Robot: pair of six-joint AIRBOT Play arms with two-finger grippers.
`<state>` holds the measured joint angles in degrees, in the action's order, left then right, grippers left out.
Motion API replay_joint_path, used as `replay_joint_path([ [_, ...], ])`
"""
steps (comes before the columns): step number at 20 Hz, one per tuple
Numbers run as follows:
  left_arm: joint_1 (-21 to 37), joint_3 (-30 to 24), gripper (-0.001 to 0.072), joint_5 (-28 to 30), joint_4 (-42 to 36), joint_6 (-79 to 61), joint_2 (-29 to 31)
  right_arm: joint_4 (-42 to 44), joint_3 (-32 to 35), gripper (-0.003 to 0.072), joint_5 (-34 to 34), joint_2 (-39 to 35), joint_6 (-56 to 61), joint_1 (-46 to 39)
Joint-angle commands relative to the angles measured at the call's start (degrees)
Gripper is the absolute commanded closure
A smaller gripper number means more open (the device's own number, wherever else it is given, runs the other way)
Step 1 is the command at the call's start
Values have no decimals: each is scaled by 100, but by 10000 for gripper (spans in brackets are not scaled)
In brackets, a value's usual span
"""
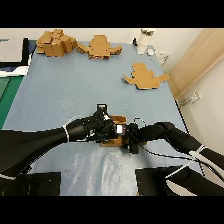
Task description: Fold the box.
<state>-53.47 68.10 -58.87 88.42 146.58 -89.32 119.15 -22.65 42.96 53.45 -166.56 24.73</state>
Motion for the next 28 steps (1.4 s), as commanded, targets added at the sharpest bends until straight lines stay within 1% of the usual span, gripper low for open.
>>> replay_joint_path([
  [1, -4, 4, 668, 20, 20, 2, -7, 0, 0, 152, 0, 4, 0, 2],
  [4, -7, 7, 666, 17, 9, -2, -4, 0, 0, 151, 0, 4, 0, 2],
  [6, -4, 7, 664, 15, -149, -24, 4, 0, 0, 151, 0, 4, 0, 2],
  [7, 0, 11, 633, 24, -214, -24, 13, 0, 0, 151, 0, 4, 0, 2],
  [9, 0, 76, 402, -44, -214, -26, 13, 0, 0, 151, 0, 4, 0, 2],
  [14, 0, 181, 394, -245, -232, -28, 13, 0, 0, 151, 0, 4, 0, 2],
  [16, 44, 247, 393, -452, -363, -63, 13, 0, 0, 151, 0, 4, 0, 2],
  [18, 205, 319, 393, -695, -730, -297, 13, 0, 0, 151, 0, 4, 0, 2],
  [20, 428, 365, 393, -857, -1368, -691, 13, 0, 0, 152, -2, 4, 0, 2],
  [23, 741, 378, 394, -885, -2199, -1287, 13, 0, 0, 151, 0, 4, 0, 2],
  [28, 1163, 380, 394, -887, -2924, -1676, 15, 0, 0, 151, 0, 4, 0, 2],
])
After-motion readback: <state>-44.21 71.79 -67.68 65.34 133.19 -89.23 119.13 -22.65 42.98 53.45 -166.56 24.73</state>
